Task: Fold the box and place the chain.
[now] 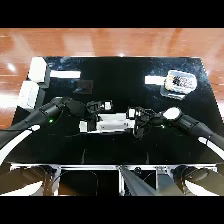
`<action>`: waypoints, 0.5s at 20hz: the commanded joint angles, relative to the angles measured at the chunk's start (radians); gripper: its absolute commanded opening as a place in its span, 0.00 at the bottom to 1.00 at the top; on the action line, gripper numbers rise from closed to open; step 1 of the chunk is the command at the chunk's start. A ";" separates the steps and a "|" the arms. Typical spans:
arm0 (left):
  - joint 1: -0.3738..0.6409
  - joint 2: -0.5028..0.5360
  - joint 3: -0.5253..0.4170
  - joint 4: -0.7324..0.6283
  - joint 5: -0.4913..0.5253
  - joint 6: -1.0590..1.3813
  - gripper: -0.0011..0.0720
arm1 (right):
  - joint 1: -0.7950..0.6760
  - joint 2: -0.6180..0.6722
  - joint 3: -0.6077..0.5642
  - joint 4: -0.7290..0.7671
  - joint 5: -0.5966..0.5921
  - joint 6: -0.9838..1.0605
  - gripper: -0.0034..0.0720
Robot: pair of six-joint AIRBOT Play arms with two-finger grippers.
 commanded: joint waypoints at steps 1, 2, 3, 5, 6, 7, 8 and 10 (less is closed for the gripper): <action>0.000 0.000 0.001 0.001 -0.029 -0.001 0.05 | 0.017 -0.034 0.001 0.001 0.021 -0.005 1.00; 0.000 0.000 0.001 0.000 -0.034 -0.002 0.05 | 0.032 -0.038 0.001 0.001 0.018 0.012 1.00; 0.000 0.000 0.001 0.000 -0.034 -0.002 0.05 | 0.045 -0.040 0.001 0.000 0.009 0.023 1.00; 0.000 0.000 0.001 0.000 -0.031 -0.002 0.05 | 0.060 -0.046 0.001 0.001 -0.031 0.035 1.00; 0.000 0.000 0.001 0.000 -0.031 -0.002 0.05 | 0.060 -0.051 0.001 0.001 -0.041 0.035 1.00; 0.000 0.000 0.001 0.000 -0.030 -0.002 0.05 | 0.060 -0.058 0.001 0.001 -0.042 0.035 1.00; 0.000 0.000 0.001 0.000 -0.027 -0.002 0.05 | 0.060 -0.063 0.002 0.001 -0.043 0.035 1.00; 0.000 0.000 0.001 0.000 -0.023 -0.002 0.05 | 0.060 -0.063 0.002 0.001 -0.050 0.042 1.00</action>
